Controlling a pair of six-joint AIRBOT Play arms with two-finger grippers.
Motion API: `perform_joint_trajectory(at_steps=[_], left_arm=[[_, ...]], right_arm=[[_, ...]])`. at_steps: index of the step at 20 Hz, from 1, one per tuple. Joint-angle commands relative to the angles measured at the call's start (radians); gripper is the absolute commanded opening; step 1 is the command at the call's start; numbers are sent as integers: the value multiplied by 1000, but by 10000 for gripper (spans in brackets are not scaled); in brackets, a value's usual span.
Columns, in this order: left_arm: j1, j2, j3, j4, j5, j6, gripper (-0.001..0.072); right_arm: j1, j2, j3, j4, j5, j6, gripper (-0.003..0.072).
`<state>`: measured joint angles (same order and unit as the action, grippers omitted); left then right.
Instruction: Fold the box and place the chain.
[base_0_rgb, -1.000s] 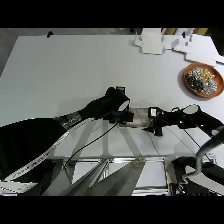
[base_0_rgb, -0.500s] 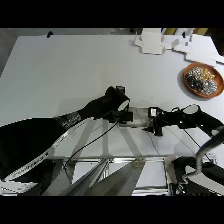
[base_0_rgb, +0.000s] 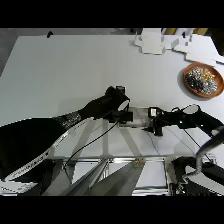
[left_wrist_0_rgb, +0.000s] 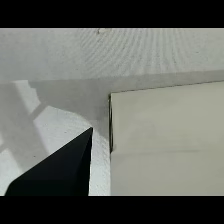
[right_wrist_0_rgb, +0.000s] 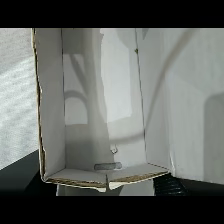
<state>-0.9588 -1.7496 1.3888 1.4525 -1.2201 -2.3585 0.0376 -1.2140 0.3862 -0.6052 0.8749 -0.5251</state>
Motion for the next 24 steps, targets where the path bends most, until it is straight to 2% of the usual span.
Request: perform_joint_trajectory(at_steps=[1, 24], left_arm=[[0, -1, 1, 0, 0, 2, 273], [-2, -25, 0, 14, -22, 2, 273]], right_arm=[[0, 0, 0, 0, 0, 0, 412], [0, 0, 0, 0, 0, 0, 412]])
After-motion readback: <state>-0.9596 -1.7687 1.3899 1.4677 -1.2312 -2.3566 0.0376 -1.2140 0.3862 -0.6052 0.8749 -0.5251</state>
